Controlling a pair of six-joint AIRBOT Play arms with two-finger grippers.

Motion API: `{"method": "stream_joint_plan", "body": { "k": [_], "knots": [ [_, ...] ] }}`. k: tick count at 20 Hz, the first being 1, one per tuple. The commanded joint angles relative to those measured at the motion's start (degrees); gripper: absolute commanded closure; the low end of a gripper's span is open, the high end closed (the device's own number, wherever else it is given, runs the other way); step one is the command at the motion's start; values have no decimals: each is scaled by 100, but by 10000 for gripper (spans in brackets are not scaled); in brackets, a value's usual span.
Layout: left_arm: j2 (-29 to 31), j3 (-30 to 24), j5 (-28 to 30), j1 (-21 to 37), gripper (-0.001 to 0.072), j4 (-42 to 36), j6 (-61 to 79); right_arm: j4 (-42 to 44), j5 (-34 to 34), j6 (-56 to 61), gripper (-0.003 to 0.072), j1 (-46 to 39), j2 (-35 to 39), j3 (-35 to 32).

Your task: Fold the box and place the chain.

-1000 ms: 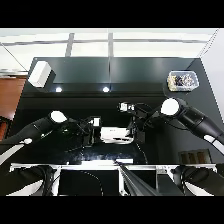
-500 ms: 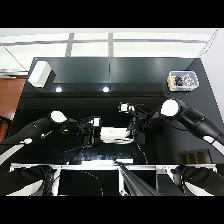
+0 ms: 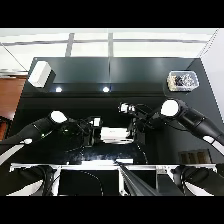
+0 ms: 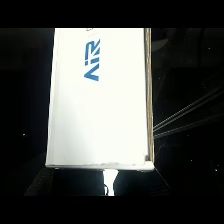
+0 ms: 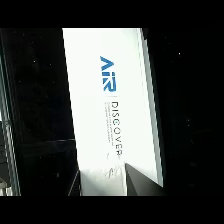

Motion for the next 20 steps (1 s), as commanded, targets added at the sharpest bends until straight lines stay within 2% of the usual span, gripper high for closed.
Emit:
{"method": "stream_joint_plan", "body": {
  "k": [1, 7, 14, 20],
  "knots": [
    [-4, 2, 0, -2, 229, 0, -2, 2, -90, 2, 382, 7, -4, -50],
    [-4, 2, 0, -2, 229, 0, -2, 59, -245, 4, 381, 9, -9, -216],
    [-4, 2, 0, -2, 229, 0, -2, 35, -824, 214, 372, 396, -9, -216],
    [-4, 2, 0, -2, 229, 0, -2, 4, -599, 782, 373, 247, 238, -195]
  ]
}}
